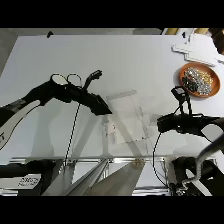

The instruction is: Fold the box and place the chain.

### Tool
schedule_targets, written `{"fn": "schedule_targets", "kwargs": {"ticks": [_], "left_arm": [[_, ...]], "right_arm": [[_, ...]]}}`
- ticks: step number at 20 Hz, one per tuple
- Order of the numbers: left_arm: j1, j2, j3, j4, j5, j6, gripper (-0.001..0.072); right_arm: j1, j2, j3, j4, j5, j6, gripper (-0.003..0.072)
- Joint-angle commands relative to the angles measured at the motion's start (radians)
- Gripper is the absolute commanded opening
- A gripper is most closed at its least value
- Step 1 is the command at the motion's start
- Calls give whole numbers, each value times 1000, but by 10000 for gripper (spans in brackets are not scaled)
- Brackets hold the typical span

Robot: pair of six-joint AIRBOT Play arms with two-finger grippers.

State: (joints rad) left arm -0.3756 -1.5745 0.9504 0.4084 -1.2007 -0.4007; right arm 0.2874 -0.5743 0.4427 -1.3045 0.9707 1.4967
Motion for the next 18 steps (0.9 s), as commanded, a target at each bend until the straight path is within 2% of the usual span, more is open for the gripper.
{"fn": "schedule_targets", "kwargs": {"ticks": [1, 5, 7, 9, 11, 12, 14, 15, 17, 18], "left_arm": [[-45, -84, -1, -124, 23, 88, 578], [-49, -101, -1, -143, 23, 115, 571], [-56, -101, -1, -142, 30, 124, 544], [-65, -101, -1, -141, 38, 132, 360], [-71, -101, -1, -138, 55, 133, 99], [-70, -100, -1, -134, 57, 150, 20], [-68, -88, 0, -126, 56, 222, 3], [-68, -73, 0, -119, 56, 270, 2], [-83, -21, 1, -86, 70, 357, 2], [-95, 11, 2, -43, 92, 376, 2]], "right_arm": [[1, 1, -1, 3, 12, 0, 19], [1, 1, -1, 3, 13, 0, 19], [1, 1, -1, 3, 13, 0, 19], [1, 1, -1, 3, 12, -1, 19], [1, 1, -1, 3, 12, -1, 19], [1, 1, 0, 3, 12, -1, 19], [1, 3, 2, 3, 8, -1, 30], [1, 5, 11, 3, 10, -1, 113], [1, 6, 58, 3, 21, -1, 379], [1, 7, 90, 2, 22, -2, 448]]}}
